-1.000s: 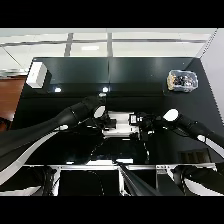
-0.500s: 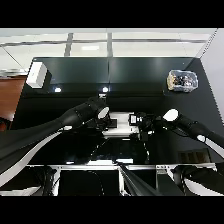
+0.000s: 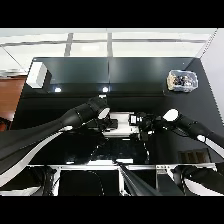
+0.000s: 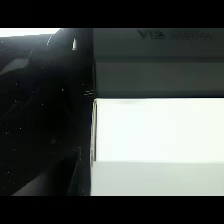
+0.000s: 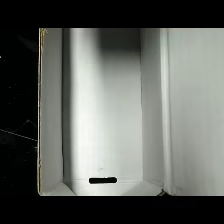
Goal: Fold the box and place the chain.
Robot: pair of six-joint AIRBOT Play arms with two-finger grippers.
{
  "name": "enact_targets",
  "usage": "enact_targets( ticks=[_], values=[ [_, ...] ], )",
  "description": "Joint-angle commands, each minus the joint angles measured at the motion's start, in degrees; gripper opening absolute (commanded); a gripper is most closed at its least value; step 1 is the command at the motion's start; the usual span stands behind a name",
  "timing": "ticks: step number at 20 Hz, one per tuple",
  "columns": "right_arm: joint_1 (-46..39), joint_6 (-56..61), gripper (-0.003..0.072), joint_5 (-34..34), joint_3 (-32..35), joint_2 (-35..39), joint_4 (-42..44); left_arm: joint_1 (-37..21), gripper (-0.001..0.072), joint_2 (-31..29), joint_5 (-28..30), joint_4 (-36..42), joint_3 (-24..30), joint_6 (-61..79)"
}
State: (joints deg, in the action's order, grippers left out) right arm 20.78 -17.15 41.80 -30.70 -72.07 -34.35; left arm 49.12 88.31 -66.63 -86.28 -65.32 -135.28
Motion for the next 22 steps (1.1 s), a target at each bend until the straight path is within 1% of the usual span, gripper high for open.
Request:
enact_targets(
  ticks=[1, 2, 15, 16, 18, 19, 20, 22],
  values=[
    [0.02, 0.02, 0.0226, -0.02, 0.0, -0.02, 0.02, -0.02, 0.0096, -0.07, 0.13, -0.24, -0.11, 0.26],
    [0.02, 0.02, 0.0226, -0.02, 0.0, -0.02, 0.02, 0.0, 0.0022, -0.07, 0.22, -0.24, -0.11, 0.26],
    [0.04, 0.04, 0.0226, 0.46, 0.0, -0.02, 0.68, -0.02, 0.0024, 0.11, -0.13, 0.02, -0.11, 0.26],
    [0.04, 0.44, 0.024, 0.52, 0.0, -0.02, 0.68, -0.02, 0.0024, 0.11, -0.13, 0.02, -0.11, 0.26],
    [-0.02, 4.24, 0.0711, -0.09, -0.11, 0.17, 1.16, -0.02, 0.0024, 0.11, -0.13, 0.02, -0.11, 0.26],
    [-0.17, 7.48, 0.0712, 0.48, -0.26, 1.05, -0.74, -0.02, 0.0024, 0.11, -0.15, 0.0, -0.11, 0.26],
    [-0.48, 9.57, 0.0711, 1.99, -0.46, 2.67, -4.44, -0.02, 0.0024, 0.11, -0.35, 0.0, -0.13, 0.26],
    [-1.57, 11.67, 0.071, 4.59, -0.48, 6.23, -10.32, -0.02, 0.0024, 0.11, -0.98, 0.0, -0.13, 0.26]
  ],
)
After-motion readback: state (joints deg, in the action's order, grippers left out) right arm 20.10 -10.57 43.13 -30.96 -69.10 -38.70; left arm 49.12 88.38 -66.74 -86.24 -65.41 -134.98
